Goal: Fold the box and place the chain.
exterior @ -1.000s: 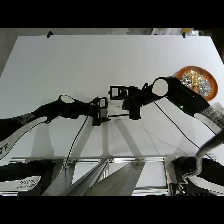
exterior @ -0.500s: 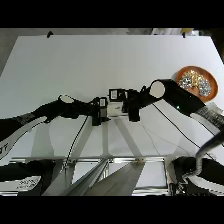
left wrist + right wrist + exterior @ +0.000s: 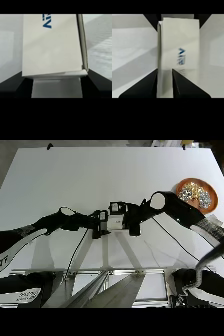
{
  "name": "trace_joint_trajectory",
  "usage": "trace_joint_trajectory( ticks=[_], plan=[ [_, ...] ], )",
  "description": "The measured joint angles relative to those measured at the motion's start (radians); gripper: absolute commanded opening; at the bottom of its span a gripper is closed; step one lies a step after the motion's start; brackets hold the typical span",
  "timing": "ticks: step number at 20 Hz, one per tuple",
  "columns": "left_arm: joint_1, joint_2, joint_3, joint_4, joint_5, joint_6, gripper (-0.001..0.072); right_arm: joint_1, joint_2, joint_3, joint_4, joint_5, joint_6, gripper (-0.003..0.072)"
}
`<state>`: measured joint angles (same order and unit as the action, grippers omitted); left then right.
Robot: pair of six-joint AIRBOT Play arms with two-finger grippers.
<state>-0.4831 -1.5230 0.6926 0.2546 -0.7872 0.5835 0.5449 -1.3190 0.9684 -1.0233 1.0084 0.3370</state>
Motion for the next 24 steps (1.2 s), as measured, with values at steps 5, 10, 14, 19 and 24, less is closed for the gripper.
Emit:
trace_joint_trajectory(
  ticks=[5,10,14,19,24],
  plan=[
    [0.000,0.000,0.000,-0.007,0.010,0.000,0.0011,-0.023,0.008,0.000,0.027,0.014,0.000,0.0035],
    [0.000,0.000,0.000,-0.011,0.016,-0.003,0.0011,-0.034,0.009,0.000,0.034,0.028,0.000,0.0020],
    [0.000,0.000,0.000,-0.011,0.018,-0.004,0.0011,-0.035,0.009,-0.017,0.037,0.040,-0.001,0.0020],
    [0.000,0.000,0.000,-0.011,0.019,-0.005,0.0011,-0.036,0.008,-0.048,0.043,0.026,-0.001,0.0020],
    [0.000,0.000,0.000,-0.011,0.019,-0.005,0.0011,-0.036,-0.013,-0.060,0.041,0.023,-0.001,0.0020]
  ],
)
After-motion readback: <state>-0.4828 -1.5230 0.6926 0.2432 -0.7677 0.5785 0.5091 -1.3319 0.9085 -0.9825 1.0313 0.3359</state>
